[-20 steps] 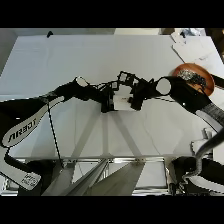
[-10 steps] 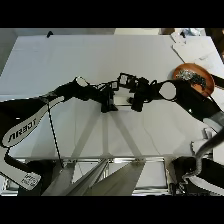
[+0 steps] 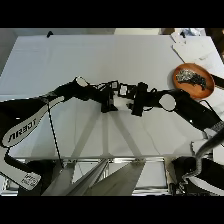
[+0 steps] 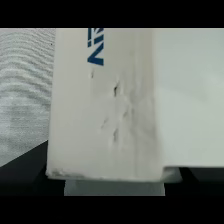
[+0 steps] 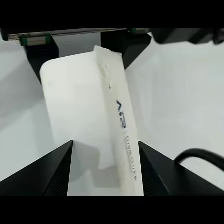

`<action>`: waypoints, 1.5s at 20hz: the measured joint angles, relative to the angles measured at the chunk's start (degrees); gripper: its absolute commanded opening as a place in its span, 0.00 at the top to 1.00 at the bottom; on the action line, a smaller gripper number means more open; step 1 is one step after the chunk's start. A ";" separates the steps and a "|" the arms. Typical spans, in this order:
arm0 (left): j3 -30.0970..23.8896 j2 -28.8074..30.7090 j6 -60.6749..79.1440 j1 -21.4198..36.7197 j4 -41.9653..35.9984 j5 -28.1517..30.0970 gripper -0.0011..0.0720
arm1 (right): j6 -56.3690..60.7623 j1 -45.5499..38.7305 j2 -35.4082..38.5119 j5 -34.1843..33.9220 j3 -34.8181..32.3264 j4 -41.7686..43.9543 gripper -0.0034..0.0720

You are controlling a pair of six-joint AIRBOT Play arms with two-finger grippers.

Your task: Fold the box and place the chain.

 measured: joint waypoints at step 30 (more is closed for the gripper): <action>0.00 0.00 0.00 0.00 0.00 0.00 0.77 | 12.35 5.27 -2.08 -7.15 -0.70 -11.78 0.35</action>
